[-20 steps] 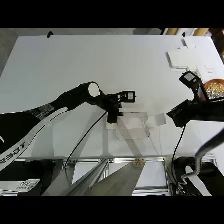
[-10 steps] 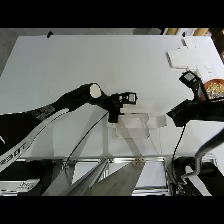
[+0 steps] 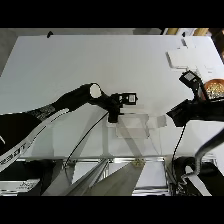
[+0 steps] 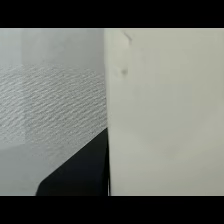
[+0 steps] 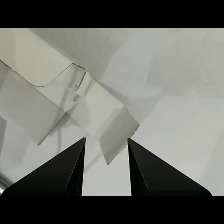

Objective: Fold the box and place the chain.

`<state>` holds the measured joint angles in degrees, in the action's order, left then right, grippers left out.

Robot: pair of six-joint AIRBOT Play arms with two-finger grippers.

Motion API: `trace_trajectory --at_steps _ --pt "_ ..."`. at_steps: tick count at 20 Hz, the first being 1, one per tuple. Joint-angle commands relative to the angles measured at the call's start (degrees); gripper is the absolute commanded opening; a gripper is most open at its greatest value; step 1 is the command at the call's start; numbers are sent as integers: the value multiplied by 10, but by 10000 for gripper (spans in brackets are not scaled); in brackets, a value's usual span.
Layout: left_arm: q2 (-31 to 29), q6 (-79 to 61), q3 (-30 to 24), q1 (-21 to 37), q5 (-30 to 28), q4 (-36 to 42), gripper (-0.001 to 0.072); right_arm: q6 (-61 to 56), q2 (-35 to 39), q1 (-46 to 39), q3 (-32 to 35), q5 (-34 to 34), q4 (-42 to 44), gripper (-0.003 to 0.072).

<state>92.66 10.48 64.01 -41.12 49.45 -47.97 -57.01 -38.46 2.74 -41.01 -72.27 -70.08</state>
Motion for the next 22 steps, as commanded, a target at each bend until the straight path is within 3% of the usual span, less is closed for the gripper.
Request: trace_trajectory --at_steps 1,3,4,12,22 --pt "0 0 0 0 7 8 71 3 1 0 0 -10 -2 273" --pt "0 0 0 0 7 10 71 10 1 4 0 -27 -2 28" --pt "0 0 0 0 7 10 71 29 1 14 0 -35 -2 13" --pt "0 0 0 0 7 10 71 110 1 135 37 -11 -7 12" --pt "0 0 0 0 7 10 71 110 1 140 37 44 -38 13"
